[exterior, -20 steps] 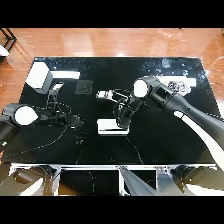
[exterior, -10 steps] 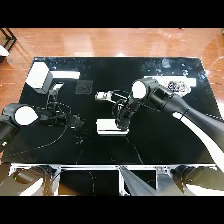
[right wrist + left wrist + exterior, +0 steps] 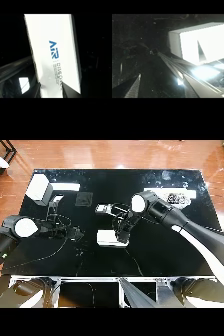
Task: Fold the box and place the chain.
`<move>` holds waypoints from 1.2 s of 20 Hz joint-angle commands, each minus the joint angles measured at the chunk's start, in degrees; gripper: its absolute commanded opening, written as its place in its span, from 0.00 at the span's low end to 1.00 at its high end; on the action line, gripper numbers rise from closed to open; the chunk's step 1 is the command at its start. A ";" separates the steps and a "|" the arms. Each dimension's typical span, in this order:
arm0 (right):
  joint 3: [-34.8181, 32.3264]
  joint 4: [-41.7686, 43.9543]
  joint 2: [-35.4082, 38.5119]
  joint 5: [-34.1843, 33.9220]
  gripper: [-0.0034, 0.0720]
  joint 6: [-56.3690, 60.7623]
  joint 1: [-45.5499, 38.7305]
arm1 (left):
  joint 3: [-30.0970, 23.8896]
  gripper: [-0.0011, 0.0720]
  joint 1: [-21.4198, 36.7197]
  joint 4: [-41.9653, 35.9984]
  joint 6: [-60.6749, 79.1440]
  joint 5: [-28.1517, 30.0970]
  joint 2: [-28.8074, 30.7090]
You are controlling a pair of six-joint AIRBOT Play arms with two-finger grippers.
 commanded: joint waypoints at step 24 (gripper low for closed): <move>-21.44 40.28 10.21 -9.51 0.07 21.40 -16.76 | -0.02 0.88 0.07 -1.29 0.04 -0.20 -0.02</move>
